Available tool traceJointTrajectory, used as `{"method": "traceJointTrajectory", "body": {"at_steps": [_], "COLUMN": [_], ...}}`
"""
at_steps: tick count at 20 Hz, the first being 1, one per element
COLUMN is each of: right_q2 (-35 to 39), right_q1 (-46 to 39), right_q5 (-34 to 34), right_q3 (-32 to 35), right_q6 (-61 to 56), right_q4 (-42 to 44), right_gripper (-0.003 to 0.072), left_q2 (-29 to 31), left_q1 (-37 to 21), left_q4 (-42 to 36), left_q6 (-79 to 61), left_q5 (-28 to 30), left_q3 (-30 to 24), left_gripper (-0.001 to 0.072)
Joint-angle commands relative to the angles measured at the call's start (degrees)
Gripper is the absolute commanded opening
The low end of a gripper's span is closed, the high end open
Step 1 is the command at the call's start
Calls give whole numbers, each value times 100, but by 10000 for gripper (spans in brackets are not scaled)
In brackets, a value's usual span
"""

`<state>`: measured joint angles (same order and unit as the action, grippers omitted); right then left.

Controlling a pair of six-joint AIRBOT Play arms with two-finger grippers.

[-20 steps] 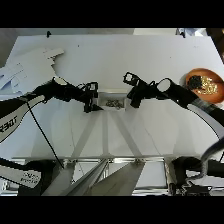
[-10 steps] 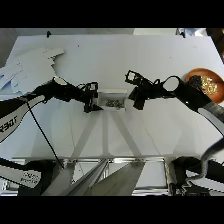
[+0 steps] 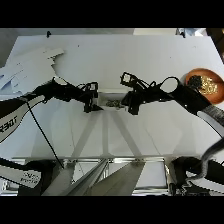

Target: Fold the box and place the chain.

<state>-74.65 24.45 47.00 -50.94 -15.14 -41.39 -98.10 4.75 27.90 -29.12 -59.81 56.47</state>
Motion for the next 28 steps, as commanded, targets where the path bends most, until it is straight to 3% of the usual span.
{"method": "traceJointTrajectory", "body": {"at_steps": [1, 2, 3, 7, 10, 14, 19, 28], "right_q2": [4, 4, 4, 4, 4, -15, -210, -437], "right_q1": [120, 120, 120, 133, 361, 601, 737, 905], "right_q5": [-306, -286, -282, 286, 468, -70, -1064, -1088], "right_q3": [-2, -2, -2, -2, 0, 0, 0, -2], "right_q6": [-4, -118, -275, -326, -330, -282, -216, -157], "right_q4": [227, 205, 179, 35, -1062, -1812, -2006, -1849], "right_gripper": [130, 305, 358, 357, 338, 339, 338, 287], "left_q2": [4, 4, 4, 4, 4, 4, 4, 4], "left_q1": [-2, -2, -2, -2, -2, -2, -2, -2], "left_q4": [0, 0, 0, 0, 0, 0, 0, 0], "left_q6": [0, 0, 0, 0, 0, 0, 0, 0], "left_q5": [0, 0, 0, 0, 0, 0, 0, 0], "left_q3": [4, 4, 4, 4, 4, 4, 4, 4], "left_gripper": [336, 336, 336, 336, 336, 336, 336, 336]}}
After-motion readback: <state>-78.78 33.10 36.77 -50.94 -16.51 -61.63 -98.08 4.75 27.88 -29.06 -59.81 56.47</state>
